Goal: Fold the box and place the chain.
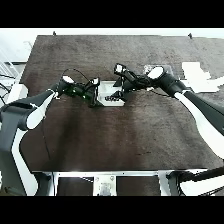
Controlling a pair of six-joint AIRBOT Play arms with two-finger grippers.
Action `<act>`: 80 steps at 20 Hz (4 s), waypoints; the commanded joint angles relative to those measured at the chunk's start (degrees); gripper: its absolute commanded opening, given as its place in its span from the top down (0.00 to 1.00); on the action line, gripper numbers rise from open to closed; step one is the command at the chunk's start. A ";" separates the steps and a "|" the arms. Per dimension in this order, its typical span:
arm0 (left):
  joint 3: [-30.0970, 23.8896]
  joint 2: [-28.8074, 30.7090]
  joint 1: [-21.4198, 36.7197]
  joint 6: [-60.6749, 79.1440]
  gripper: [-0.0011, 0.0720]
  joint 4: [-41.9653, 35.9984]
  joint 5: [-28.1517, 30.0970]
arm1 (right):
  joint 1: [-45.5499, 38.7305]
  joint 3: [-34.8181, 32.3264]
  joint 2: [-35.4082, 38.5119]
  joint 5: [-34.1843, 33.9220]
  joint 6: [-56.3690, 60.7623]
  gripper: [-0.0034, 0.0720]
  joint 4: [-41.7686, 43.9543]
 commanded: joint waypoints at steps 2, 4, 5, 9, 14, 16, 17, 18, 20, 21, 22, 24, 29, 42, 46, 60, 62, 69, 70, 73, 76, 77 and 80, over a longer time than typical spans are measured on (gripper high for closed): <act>0.02 0.00 0.02 0.02 0.09 0.00 0.00 | -2.01 0.11 7.98 -0.31 1.46 0.21 -0.50; 0.02 0.00 0.02 0.02 0.09 -0.02 0.00 | -4.28 0.11 10.10 -2.45 2.51 0.37 0.17; 0.02 0.00 0.02 0.02 0.09 0.00 0.00 | -5.60 0.13 10.05 -3.06 2.51 0.48 1.68; 0.02 0.00 0.02 0.02 0.10 -0.02 0.00 | -8.44 0.59 6.01 -3.37 2.47 0.60 5.70; 0.02 0.00 0.02 0.02 0.09 -0.02 0.00 | -7.85 4.48 -2.05 -1.33 1.81 0.61 5.68; 0.02 0.00 0.02 0.02 0.09 -0.02 0.00 | -7.80 6.58 -4.94 1.77 1.84 0.60 5.70; 0.02 0.00 0.02 0.02 0.09 -0.02 0.00 | -7.69 7.28 -6.12 3.43 1.84 0.61 5.68; 0.02 0.00 0.02 0.02 0.09 -0.02 -0.02 | -7.56 7.74 -7.19 5.03 1.86 0.61 5.73; 0.02 0.00 0.02 0.02 0.09 -0.02 0.00 | -7.15 7.76 -8.59 8.07 1.86 0.60 5.70; 0.02 0.00 0.02 0.02 0.09 -0.02 0.02 | -6.97 7.74 -9.01 9.40 1.86 0.60 5.55; 0.02 0.00 0.02 0.02 0.09 -0.02 0.02 | -6.91 7.74 -9.25 10.54 1.86 0.60 5.73; 0.02 0.00 0.02 0.02 0.09 -0.02 0.02 | -6.62 7.76 -9.29 12.20 1.84 0.59 5.75; 0.02 0.00 0.02 0.02 0.09 -0.02 0.02 | -4.81 7.76 -9.29 14.75 1.79 0.56 6.10; 0.02 0.00 0.02 0.02 0.09 -0.02 0.02 | -3.65 7.78 -10.86 12.90 1.16 0.56 4.79; 0.02 0.00 0.02 0.02 0.09 -0.02 0.02 | -3.65 7.80 -11.39 12.55 0.76 0.56 5.07; 0.02 0.00 0.02 0.02 0.09 -0.02 0.02 | -3.21 10.23 -11.45 12.83 1.81 0.57 2.43; 0.02 0.00 0.02 0.02 0.09 0.00 0.02 | -3.19 10.23 -11.45 11.41 1.81 0.57 1.97; 0.02 0.00 0.02 0.02 0.09 -0.02 0.02 | -2.58 10.21 -11.45 10.67 1.86 0.57 1.99; 0.02 0.00 0.02 0.02 0.09 -0.02 0.02 | -2.36 10.21 -11.45 10.67 1.88 0.57 1.81; 0.02 0.00 0.02 0.02 0.09 -0.02 0.04 | -1.95 9.70 -11.45 10.64 1.86 0.57 1.81; 0.02 0.00 0.02 0.04 0.09 -0.02 0.02 | -1.95 8.87 -11.45 10.64 1.86 0.57 1.81; 0.02 0.00 0.02 0.02 0.09 -0.02 0.04 | -1.95 8.46 -11.45 10.64 1.86 0.57 1.81; 0.02 0.00 0.02 0.02 0.09 -0.02 0.02 | -1.97 6.56 -11.45 10.60 1.75 0.57 1.81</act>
